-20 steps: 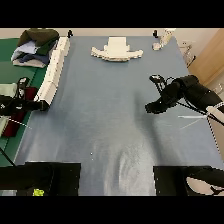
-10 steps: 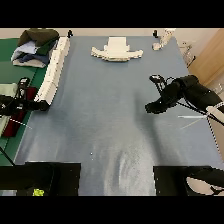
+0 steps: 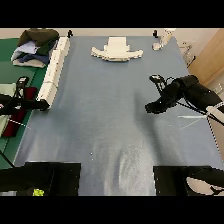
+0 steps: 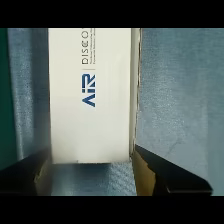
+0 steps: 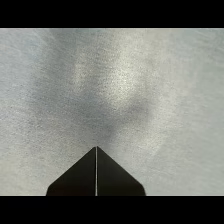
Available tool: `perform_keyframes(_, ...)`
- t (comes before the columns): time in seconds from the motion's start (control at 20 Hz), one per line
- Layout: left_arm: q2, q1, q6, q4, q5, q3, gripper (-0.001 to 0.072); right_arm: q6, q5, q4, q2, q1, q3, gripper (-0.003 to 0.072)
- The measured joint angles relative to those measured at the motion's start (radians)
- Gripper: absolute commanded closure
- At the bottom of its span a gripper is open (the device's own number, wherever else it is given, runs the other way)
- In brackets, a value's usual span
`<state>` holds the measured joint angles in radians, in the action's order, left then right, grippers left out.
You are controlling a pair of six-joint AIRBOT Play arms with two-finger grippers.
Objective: Fold the box.
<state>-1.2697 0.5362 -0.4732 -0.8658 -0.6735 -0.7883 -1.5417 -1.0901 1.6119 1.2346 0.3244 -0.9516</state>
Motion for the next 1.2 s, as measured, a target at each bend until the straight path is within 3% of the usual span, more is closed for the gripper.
perform_keyframes(0.3, 0.204, 0.001, -0.232, -0.264, -0.294, -0.046, 0.0015, 0.0, 0.0, 0.0, 0.0, 0.0, 0.0, 0.0678)
perform_keyframes(0.35, 0.244, 0.001, -0.277, -0.284, -0.343, -0.05, 0.0066, 0.0, 0.0, 0.0, 0.0, 0.0, 0.0, 0.0678)
perform_keyframes(0.45, 0.315, 0.001, -0.355, -0.276, -0.426, -0.055, 0.0703, 0.0, 0.0, 0.0, 0.0, 0.0, 0.0, 0.0678)
perform_keyframes(0.6, 0.394, -0.026, -0.419, -0.148, -0.541, -0.063, 0.0697, 0.0, 0.0, 0.0, 0.0, 0.0, 0.0, 0.0678)
perform_keyframes(0.8, 0.411, -0.225, -0.497, -0.033, -0.592, -0.118, 0.0696, 0.0, 0.0, 0.0, 0.0, 0.0, 0.0, 0.0678)
perform_keyframes(1.0, 0.336, -0.493, -0.567, -0.001, -0.544, -0.183, 0.0696, 0.0, 0.0, 0.0, 0.0, 0.0, 0.0, 0.0678)
perform_keyframes(1.2, 0.206, -0.681, -0.62, 0.008, -0.489, -0.208, 0.0696, 0.0, 0.0, 0.0, 0.0, 0.0, 0.0, 0.0678)
